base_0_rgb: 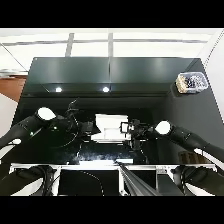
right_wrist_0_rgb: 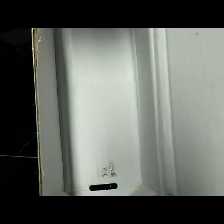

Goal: Fold the box and place the chain.

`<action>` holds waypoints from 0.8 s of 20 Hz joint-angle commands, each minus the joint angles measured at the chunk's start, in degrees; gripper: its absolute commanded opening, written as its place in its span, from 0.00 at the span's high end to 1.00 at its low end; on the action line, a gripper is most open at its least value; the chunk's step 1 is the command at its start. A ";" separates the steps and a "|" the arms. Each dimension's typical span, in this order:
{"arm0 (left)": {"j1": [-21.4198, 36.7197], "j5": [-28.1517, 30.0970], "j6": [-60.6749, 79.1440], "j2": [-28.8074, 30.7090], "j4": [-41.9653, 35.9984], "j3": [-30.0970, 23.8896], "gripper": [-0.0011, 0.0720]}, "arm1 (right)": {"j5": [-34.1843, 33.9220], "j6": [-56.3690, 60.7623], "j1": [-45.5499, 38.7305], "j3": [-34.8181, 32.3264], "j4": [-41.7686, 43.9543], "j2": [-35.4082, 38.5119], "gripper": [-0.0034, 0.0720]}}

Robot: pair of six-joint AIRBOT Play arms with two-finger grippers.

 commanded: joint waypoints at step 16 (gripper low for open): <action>-14.14 9.35 -23.52 1.64 18.47 3.23 0.17 | 0.02 0.02 0.02 -0.02 -0.13 -0.02 0.38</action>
